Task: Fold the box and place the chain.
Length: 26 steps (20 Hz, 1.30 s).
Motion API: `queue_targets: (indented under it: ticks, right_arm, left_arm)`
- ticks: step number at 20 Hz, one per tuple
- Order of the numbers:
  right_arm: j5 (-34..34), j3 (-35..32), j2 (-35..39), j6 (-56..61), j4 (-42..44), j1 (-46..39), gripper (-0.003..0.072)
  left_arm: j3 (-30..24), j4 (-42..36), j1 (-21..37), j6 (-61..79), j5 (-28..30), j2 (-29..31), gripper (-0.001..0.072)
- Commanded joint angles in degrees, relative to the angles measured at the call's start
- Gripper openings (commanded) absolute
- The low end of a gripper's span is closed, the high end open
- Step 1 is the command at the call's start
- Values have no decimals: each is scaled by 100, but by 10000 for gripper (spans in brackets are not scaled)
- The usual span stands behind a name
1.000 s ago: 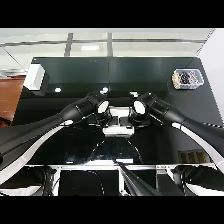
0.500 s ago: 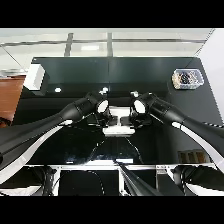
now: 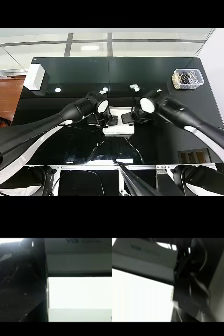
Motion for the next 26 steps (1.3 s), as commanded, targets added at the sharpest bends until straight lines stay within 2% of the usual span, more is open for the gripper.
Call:
queue_targets:
  ticks: [1, 3, 5, 7, 8, 9, 12, 15, 17, 21, 22, 23, 26]
  right_arm:
    - [-11, 179, 911, -284, -396, -199, 348]
    - [-168, 317, 1617, -568, -979, -415, 348]
    - [-417, 317, 2146, -741, -2293, -540, 347]
    - [-595, 313, 2267, -730, -3598, -911, 351]
    - [-831, 273, 2232, -719, -3729, -1261, 554]
    - [-999, 227, 2149, -695, -3641, -1718, 713]
    - [-1058, 219, 1495, -597, -2719, -2979, 713]
    - [-2009, 293, 463, -599, -1687, -4068, 713]
    - [-2352, 726, -319, -603, -1084, -4566, 712]
    - [-1530, 2509, -2037, -588, -649, -4966, 701]
    - [-1338, 2894, -2369, -540, -496, -5007, 561]
    - [-1207, 3241, -2664, -389, -411, -5040, 535]
    - [-922, 3849, -3239, -236, -461, -5051, 535]
  left_arm:
    - [4, 0, 4, 0, -7, -4, 31]
    - [4, 0, 4, 0, 9, -4, 32]
    - [4, -2, 4, 0, 107, -4, 32]
    - [4, -2, 4, 0, 107, -4, 32]
    - [4, -4, 4, -2, 111, -4, 32]
    - [4, -7, 4, 0, 129, -4, 32]
    - [4, -28, 4, -2, 142, -4, 32]
    - [4, -50, 4, -2, 142, -4, 32]
    - [4, -50, 4, -2, 138, -4, 32]
    - [4, -48, 4, -2, 138, -4, 32]
    - [4, -50, 4, -2, 140, -4, 32]
    - [4, -48, 4, -2, 140, -4, 32]
    - [4, -50, 4, -4, 142, -4, 32]
